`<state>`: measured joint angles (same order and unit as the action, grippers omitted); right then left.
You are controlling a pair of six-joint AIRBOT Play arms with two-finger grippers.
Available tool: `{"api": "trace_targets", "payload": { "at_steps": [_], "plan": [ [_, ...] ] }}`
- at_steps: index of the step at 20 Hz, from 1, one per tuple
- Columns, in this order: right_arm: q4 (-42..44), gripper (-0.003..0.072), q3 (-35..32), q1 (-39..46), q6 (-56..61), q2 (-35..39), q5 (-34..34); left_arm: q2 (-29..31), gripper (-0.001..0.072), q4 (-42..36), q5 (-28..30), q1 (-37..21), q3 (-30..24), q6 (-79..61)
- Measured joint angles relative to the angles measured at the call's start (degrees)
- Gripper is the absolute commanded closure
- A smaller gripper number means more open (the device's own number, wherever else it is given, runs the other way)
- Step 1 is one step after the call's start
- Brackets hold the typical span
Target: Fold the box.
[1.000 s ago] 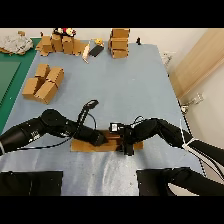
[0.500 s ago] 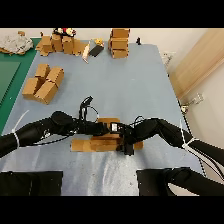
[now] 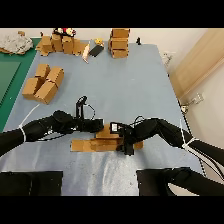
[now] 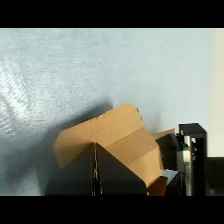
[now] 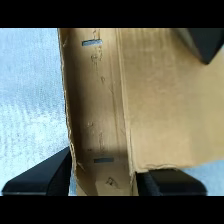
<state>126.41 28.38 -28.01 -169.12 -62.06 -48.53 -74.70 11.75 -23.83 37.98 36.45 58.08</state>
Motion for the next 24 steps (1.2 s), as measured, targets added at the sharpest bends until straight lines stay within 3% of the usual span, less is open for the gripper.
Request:
{"api": "trace_targets", "payload": {
  "at_steps": [5,8,13,17,18,19,24],
  "plan": [
    [0.0,0.0246,0.0,0.0,0.0,0.0,0.0,-1.9,0.0699,0.0,-2.4,-0.9,0.8,-1.2],
    [0.0,0.0245,0.0,0.0,0.0,0.0,0.0,-0.5,0.0699,0.2,-7.7,-4.3,2.0,-4.8],
    [0.0,0.0246,0.0,0.0,0.0,0.0,0.0,8.4,0.0700,10.3,-15.6,-13.1,1.5,-13.0],
    [0.0,0.0246,0.0,0.0,0.0,0.0,0.0,18.5,0.0693,22.4,-22.6,-15.4,-0.4,-22.5],
    [0.0,0.0246,0.0,0.0,0.0,0.0,0.0,20.8,0.0330,24.7,-24.0,-15.3,-1.1,-25.6],
    [0.0,0.0246,0.0,0.0,0.0,0.0,0.0,22.5,0.0030,26.7,-25.3,-14.8,-1.7,-28.5],
    [0.0,0.0245,0.0,0.0,0.0,0.0,0.0,23.8,0.0034,31.2,-27.5,-12.3,-3.4,-38.8]
  ]
}}
